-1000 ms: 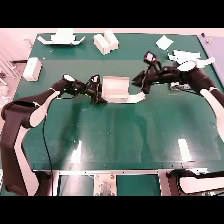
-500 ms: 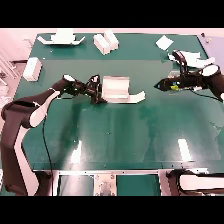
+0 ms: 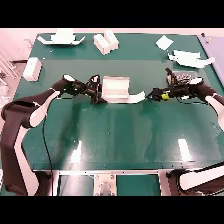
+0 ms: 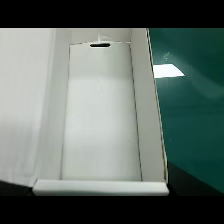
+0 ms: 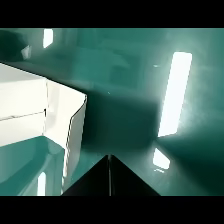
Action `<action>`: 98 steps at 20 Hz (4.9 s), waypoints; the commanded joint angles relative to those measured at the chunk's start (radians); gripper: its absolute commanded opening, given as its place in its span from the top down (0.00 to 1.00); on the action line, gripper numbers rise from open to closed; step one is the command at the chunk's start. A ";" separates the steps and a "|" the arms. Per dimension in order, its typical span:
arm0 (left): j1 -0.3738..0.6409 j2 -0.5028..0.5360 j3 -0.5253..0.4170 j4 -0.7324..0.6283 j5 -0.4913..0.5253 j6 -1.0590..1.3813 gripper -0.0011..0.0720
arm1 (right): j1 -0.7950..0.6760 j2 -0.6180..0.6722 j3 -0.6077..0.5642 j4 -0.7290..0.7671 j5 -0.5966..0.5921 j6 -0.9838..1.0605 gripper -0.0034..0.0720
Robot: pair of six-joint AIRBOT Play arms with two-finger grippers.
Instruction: Fold the box and place the chain.
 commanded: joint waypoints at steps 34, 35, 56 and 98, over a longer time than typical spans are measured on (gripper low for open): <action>0.001 0.000 0.000 0.000 0.001 0.000 0.45 | 0.222 -0.071 0.246 -0.054 0.106 0.105 0.44; 0.001 0.000 0.000 0.000 0.001 0.000 0.45 | 0.233 -0.071 0.245 -0.054 0.105 0.105 0.44; 0.001 0.000 0.000 0.000 0.000 0.000 0.45 | 0.423 -0.071 0.399 -0.438 0.068 0.586 0.41; 0.001 0.000 0.000 0.000 -0.001 0.000 0.45 | 0.573 -0.221 0.549 -0.842 0.175 1.004 0.48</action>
